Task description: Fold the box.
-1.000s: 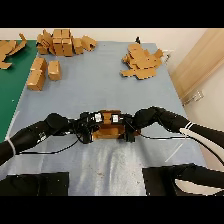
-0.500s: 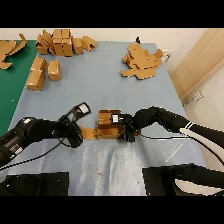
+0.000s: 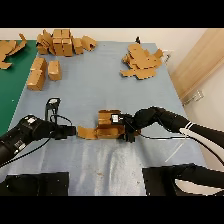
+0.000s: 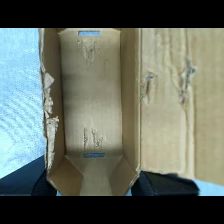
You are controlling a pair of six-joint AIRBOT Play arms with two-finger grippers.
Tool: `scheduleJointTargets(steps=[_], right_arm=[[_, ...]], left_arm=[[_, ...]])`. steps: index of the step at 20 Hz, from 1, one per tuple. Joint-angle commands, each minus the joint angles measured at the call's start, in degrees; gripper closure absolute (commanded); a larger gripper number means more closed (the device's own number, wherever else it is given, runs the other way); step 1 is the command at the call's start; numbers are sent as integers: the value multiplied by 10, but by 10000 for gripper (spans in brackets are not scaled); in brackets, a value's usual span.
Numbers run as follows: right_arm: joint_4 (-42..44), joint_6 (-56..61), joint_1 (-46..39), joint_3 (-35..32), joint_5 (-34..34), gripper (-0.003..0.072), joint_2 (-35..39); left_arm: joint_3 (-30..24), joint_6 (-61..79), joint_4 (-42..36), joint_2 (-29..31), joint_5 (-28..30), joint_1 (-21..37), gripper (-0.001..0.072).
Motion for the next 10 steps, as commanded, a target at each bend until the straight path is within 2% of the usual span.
scheduleJointTargets(steps=[1,3,10], right_arm=[[0,0,0,0,0,130,0],[0,0,0,0,0,131,0],[0,0,0,0,0,130,0]], left_arm=[[-1,-29,-113,-37,84,6,698],[-1,-26,-141,-48,111,6,698],[-4,-26,-177,-83,110,6,698]])
